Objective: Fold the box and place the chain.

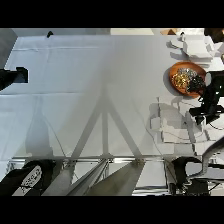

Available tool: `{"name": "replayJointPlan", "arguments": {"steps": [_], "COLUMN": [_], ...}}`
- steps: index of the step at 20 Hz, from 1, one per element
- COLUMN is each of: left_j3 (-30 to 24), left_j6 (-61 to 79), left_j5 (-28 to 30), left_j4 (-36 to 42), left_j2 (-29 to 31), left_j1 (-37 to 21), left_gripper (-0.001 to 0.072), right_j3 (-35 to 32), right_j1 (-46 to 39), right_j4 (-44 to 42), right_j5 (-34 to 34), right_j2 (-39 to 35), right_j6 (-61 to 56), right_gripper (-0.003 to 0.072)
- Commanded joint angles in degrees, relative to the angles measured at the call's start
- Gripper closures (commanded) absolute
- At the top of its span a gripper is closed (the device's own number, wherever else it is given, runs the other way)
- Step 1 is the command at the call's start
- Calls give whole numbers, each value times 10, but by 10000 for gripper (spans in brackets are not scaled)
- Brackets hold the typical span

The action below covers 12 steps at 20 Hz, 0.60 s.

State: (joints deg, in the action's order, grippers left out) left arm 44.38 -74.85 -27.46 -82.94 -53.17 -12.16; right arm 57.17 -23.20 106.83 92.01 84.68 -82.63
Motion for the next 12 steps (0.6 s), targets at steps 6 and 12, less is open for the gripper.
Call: {"name": "replayJointPlan", "arguments": {"steps": [6,12], "left_j3": [0,0], "left_j6": [0,0], "left_j5": [0,0], "left_j4": [0,0], "left_j2": [0,0], "left_j1": [0,0], "left_gripper": [12,12], "right_j3": [0,0], "right_j1": [-3,9], "right_j4": [-5,16], "right_j5": [-7,17], "right_j2": [21,22], "right_j6": [7,18], "right_gripper": [652,678]}}
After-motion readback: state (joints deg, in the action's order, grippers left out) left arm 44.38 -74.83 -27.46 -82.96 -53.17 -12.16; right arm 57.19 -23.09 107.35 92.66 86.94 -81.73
